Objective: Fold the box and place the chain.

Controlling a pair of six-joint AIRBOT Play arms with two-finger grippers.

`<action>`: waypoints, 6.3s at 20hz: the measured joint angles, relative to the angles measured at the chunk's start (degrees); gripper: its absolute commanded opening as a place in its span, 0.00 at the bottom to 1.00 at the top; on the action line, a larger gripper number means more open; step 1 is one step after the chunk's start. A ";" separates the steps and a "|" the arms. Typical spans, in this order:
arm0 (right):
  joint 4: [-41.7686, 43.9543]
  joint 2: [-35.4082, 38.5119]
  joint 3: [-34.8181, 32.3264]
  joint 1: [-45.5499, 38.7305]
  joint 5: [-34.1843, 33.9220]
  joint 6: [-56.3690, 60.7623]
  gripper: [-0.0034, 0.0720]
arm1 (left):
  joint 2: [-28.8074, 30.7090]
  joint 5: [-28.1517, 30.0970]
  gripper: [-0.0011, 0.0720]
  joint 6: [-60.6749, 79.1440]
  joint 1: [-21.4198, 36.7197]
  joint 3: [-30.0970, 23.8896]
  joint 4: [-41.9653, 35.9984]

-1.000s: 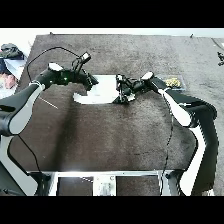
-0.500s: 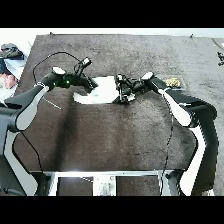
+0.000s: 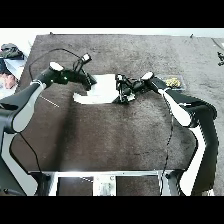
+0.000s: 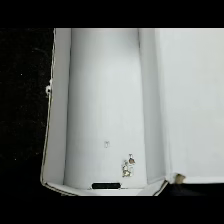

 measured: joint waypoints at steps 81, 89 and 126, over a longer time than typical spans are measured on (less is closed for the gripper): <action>0.00 0.00 0.00 0.00 0.00 0.04 0.54 | 0.83 -2.58 0.15 12.09 -2.14 -9.86 11.58; 0.00 0.00 0.00 0.00 0.00 0.04 0.54 | 3.52 -7.15 0.03 8.90 1.60 -9.57 11.91; 0.00 0.00 0.00 0.00 0.00 0.07 0.54 | 8.57 -3.06 0.03 -46.25 14.51 -26.08 0.24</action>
